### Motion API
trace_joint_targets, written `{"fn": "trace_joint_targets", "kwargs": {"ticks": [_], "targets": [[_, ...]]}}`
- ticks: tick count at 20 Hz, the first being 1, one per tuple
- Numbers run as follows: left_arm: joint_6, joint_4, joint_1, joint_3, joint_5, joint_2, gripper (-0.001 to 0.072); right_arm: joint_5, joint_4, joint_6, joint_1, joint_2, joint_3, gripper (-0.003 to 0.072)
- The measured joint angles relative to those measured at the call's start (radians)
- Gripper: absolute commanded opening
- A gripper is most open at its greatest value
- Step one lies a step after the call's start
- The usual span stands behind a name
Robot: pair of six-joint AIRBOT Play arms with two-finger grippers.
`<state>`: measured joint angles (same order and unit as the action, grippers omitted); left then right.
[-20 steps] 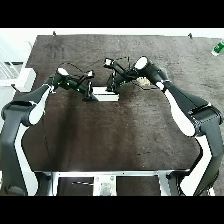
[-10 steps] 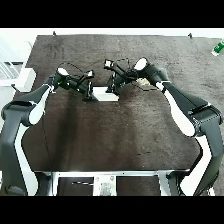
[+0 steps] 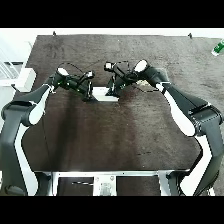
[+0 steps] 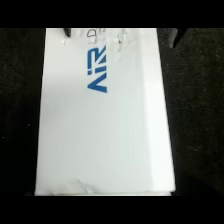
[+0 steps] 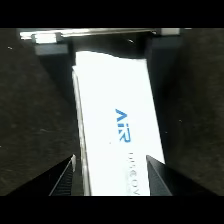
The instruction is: Fold the box and place the chain.
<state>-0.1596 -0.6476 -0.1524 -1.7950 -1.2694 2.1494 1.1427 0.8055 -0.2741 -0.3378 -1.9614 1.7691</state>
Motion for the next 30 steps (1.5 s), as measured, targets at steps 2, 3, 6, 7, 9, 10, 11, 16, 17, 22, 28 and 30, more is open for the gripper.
{"fn": "trace_joint_targets", "kwargs": {"ticks": [2,3,6,7,9,10,11,16,17,22,28,30], "targets": [[0.001,0.0,0.0,0.0,0.002,0.0,0.0489,0.018,-0.037,0.011,0.011,0.0,0.0,0.0547],[0.001,0.0,0.0,0.0,0.002,0.0,0.0489,0.025,-0.052,0.016,0.019,0.0,0.0,0.0573],[0.001,0.0,0.0,0.0,0.003,0.0,0.0489,0.042,-0.121,0.042,0.046,0.0,0.003,0.0571],[0.001,0.0,0.0,0.0,0.003,0.0,0.0488,0.048,-0.15,0.049,0.053,0.0,0.004,0.0509],[0.001,0.001,0.0,0.0,0.003,0.0,0.0488,0.055,-0.207,0.057,0.067,0.0,0.004,0.0053],[0.001,0.001,0.0,0.0,0.004,0.0,0.0489,0.054,-0.229,0.06,0.072,0.0,0.004,0.001],[0.002,0.001,0.0,0.0,0.005,0.0,0.0489,0.055,-0.245,0.061,0.074,0.0,0.004,0.0011],[0.002,0.001,0.0,0.0,0.005,0.0,0.0488,0.06,-0.267,0.029,0.067,-0.042,-0.005,0.001],[0.002,0.001,0.0,0.0,0.005,0.0,0.0489,0.064,-0.253,0.012,0.061,-0.056,-0.006,0.0009],[-0.003,-0.002,0.0,0.0,0.005,0.0,0.0489,0.084,-0.19,-0.066,0.043,-0.105,-0.015,0.001],[0.001,-0.001,-0.001,0.0,0.002,0.0,0.0489,0.103,-0.157,-0.1,0.043,-0.119,-0.002,0.0007],[0.004,0.0,-0.001,0.0,0.001,0.0,0.0489,0.108,-0.159,-0.106,0.044,-0.101,0.006,0.0006]]}}
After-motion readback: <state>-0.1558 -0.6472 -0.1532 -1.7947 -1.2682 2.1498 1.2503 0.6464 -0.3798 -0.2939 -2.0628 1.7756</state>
